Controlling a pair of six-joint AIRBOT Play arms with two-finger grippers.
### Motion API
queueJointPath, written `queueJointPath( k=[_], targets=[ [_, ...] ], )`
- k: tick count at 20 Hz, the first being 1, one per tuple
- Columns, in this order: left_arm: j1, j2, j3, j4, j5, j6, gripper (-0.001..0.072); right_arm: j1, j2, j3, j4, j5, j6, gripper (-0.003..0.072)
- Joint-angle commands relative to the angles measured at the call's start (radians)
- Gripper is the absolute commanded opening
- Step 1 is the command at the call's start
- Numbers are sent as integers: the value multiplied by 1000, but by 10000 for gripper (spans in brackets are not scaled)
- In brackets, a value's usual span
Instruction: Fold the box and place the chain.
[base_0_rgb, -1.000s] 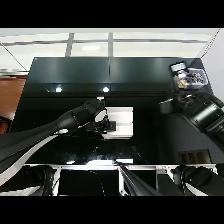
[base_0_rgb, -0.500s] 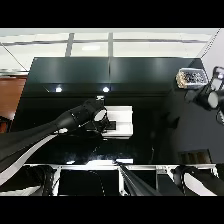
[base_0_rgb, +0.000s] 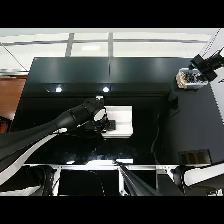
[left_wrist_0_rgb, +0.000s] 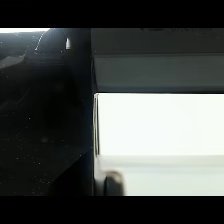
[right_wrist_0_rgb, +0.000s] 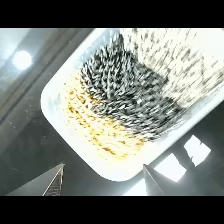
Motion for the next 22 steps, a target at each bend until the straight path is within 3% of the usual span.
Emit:
queueJointPath(
  k=[1, 6, 22],
  targets=[
    [1, 0, 1, 0, 0, 0, 30, -22, -127, 105, 114, 71, 122, 545],
    [1, 0, 1, 0, 0, 0, 30, -39, -156, 105, 132, -8, 154, 545],
    [1, 0, 1, 0, 1, 0, 30, -35, -235, 105, 173, -32, 107, 545]
  ],
)
